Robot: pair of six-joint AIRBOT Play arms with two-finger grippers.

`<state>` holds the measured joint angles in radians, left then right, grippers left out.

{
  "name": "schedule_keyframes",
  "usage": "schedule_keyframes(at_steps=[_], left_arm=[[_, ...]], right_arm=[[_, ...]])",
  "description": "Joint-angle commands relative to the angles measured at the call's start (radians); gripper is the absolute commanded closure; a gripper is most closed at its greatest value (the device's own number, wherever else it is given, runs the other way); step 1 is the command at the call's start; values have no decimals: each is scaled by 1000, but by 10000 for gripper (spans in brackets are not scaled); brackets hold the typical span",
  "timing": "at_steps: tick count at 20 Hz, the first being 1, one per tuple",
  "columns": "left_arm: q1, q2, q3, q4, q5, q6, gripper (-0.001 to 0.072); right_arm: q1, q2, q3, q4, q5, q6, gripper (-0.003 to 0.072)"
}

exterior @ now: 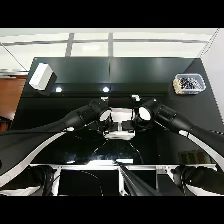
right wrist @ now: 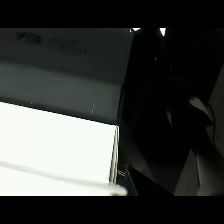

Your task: Fold the box and place the chain.

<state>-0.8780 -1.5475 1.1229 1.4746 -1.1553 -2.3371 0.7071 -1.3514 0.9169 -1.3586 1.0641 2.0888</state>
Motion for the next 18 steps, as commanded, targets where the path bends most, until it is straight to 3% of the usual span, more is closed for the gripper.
schedule_keyframes(at_steps=[1, 4, 5, 9, 10, 12, 15, 16, 17, 18], left_arm=[[1, 0, 0, 2, -2, -1, 685], [1, 0, 0, 2, -2, -1, 685], [0, 0, 0, 2, -2, -1, 685], [1, 0, 0, 2, -2, -1, 685], [1, 0, 0, 2, -2, -1, 685], [1, 0, 0, 2, -2, -1, 685], [0, 0, 0, 2, -2, -1, 685], [0, 0, 0, 2, -2, -1, 685], [0, 0, 0, 2, -2, -1, 685], [0, 0, 0, 2, -2, -1, 685]], right_arm=[[5, -10, 5, -11, 9, 53, 369], [5, -21, 5, 0, 10, 68, 370], [5, -23, 5, 0, 13, 74, 496], [5, -23, 5, 5, 13, 96, 509], [5, -23, 5, 5, 13, 96, 623], [5, -23, 5, 17, 10, 96, 679], [5, -23, 5, 23, 13, 96, 644], [5, -23, 5, 23, 16, 96, 475], [5, -23, 5, 23, 19, 96, 429], [5, -23, 5, 23, 25, 96, 429]])
